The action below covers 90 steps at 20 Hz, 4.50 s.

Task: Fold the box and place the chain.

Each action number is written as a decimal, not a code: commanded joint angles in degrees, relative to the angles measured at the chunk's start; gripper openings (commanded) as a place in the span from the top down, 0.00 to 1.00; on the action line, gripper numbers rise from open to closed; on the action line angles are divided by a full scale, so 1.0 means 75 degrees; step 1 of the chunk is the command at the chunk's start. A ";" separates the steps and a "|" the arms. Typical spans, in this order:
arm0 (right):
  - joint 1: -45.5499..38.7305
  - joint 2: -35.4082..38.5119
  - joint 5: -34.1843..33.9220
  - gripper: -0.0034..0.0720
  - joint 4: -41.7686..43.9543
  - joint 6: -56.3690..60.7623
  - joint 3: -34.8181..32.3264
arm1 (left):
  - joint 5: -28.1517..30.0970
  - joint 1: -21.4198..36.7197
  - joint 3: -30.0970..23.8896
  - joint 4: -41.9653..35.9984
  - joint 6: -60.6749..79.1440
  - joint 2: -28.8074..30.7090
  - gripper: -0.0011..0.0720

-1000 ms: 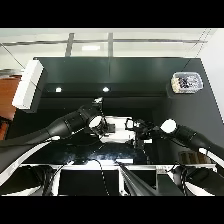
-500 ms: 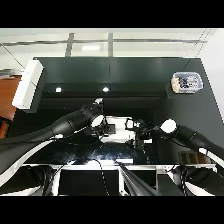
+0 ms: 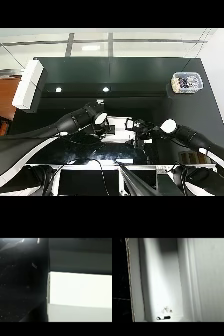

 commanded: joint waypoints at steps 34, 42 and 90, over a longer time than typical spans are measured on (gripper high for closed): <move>-0.0003 0.0408 0.0020 0.02 -0.0303 0.0589 0.0143 | 0.0041 0.0015 0.0099 0.0009 0.0160 -0.0052 0.95; -0.0003 0.0979 0.0976 0.03 -0.3375 0.1955 0.0612 | 0.0017 0.0111 0.0090 0.0195 0.0376 -0.0055 0.95; 0.0440 0.0519 -0.0195 0.52 -0.0711 0.2218 0.0612 | 0.0023 0.0111 0.0082 0.0134 0.0487 -0.0073 0.95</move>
